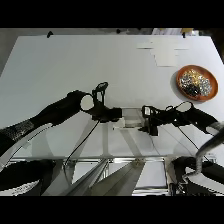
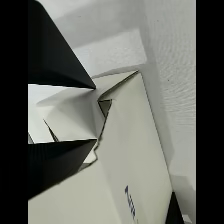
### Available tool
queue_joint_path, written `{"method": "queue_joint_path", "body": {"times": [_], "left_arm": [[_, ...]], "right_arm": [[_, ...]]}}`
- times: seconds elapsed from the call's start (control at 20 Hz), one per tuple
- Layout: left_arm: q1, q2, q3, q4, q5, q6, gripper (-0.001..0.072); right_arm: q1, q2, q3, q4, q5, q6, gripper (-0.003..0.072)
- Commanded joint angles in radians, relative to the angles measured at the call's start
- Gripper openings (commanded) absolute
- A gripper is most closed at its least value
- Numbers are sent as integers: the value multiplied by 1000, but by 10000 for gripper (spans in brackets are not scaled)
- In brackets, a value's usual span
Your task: Fold the box and place the chain.
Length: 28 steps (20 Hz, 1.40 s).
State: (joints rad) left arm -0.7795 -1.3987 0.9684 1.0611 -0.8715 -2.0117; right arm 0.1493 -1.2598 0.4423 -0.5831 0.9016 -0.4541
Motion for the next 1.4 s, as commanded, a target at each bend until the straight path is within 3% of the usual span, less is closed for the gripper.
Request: {"method": "queue_joint_path", "body": {"times": [0.0,0.65,1.05,1.35], "left_arm": [[-21,-15,26,35,-40,-41,356],[-63,-58,120,183,-185,-218,356],[-113,-188,289,216,-314,-270,354],[-137,-241,307,265,-339,-346,345]], "right_arm": [[0,1,0,0,0,0,366],[0,1,0,0,0,0,366],[0,1,0,0,0,0,366],[0,1,0,0,0,0,366]]}}
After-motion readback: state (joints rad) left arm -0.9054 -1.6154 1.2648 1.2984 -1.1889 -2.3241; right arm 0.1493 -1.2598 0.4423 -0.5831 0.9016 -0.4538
